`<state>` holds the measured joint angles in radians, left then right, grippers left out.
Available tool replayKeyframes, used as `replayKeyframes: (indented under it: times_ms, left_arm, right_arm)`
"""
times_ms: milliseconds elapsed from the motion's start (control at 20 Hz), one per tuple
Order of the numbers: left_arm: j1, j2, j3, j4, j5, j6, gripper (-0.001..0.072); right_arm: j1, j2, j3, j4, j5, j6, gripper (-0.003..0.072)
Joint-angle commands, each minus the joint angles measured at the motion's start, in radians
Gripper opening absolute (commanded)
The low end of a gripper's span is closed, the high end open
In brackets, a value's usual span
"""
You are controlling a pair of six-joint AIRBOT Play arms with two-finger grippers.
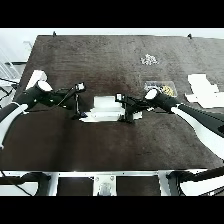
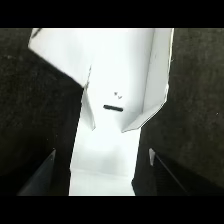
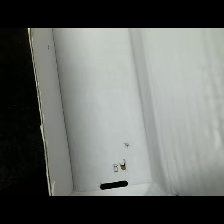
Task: Fold the box and place the chain.
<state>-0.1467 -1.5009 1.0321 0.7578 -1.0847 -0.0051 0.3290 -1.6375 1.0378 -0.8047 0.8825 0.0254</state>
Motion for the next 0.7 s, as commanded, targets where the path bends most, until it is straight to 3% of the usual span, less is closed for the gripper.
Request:
replayKeyframes:
  times_ms: [0,250,650]
  left_arm:
    - [-0.021,-0.002,0.003,-0.003,-0.017,0.025,0.0679]
    - [-0.096,-0.006,0.003,0.122,0.052,0.021,0.0677]
    - [-0.096,-0.018,0.003,0.087,0.122,0.068,0.0676]
  right_arm:
    - [0.000,-0.001,0.000,0.000,0.001,0.000,0.0575]
    - [0.001,-0.001,0.000,0.000,0.001,0.000,0.0575]
    - [0.000,-0.001,0.000,0.000,0.000,0.000,0.0575]
